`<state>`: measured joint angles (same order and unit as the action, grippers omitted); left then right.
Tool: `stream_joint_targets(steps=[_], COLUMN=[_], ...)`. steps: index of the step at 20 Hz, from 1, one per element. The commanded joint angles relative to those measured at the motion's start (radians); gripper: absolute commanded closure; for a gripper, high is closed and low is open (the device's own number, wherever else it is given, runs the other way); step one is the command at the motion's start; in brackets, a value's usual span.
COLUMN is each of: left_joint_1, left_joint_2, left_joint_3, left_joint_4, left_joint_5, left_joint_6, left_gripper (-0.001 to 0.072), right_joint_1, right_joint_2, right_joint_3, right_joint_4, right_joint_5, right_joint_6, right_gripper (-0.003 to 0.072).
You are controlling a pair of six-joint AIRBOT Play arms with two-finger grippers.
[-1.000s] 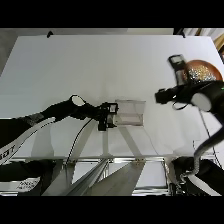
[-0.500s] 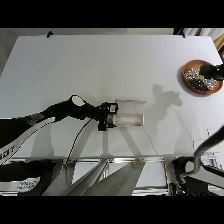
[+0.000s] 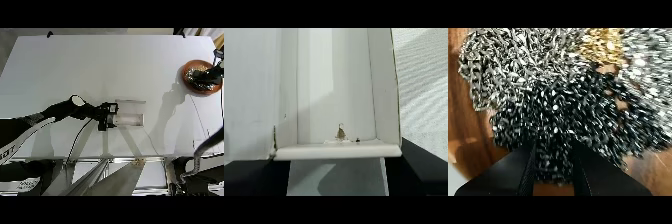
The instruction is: Fold the box and place the chain.
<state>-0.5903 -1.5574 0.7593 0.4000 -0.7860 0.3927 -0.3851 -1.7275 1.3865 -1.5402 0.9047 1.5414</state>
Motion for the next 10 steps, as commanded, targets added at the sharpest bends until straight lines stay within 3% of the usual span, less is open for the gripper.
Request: stream_joint_targets(steps=[1,4,5,8,10], left_joint_1=[0.001,0.001,0.001,0.001,0.001], left_joint_2=[0.000,0.000,0.000,0.000,0.000], left_joint_3=[0.001,0.001,0.001,0.001,0.001], left_joint_4=[0.000,0.000,0.000,0.000,0.000], left_joint_5=[0.000,0.000,0.000,0.000,0.000], left_joint_6=[0.000,0.000,0.000,0.000,0.000], left_gripper=[0.0454,0.0454,0.0454,0.0454,0.0454], right_joint_1=[-0.003,-0.003,-0.003,-0.003,-0.003], right_joint_2=[-0.043,-0.045,-0.045,-0.044,-0.034], right_joint_3=[0.009,0.009,0.009,0.009,0.009], right_joint_4=[0.011,0.011,0.011,0.010,0.006], right_joint_5=[-0.018,-0.017,-0.014,0.002,0.019], right_joint_6=[0.002,0.001,-0.006,-0.012,-0.029], right_gripper=[0.0467,0.0470,0.0496,0.0674,0.0673])
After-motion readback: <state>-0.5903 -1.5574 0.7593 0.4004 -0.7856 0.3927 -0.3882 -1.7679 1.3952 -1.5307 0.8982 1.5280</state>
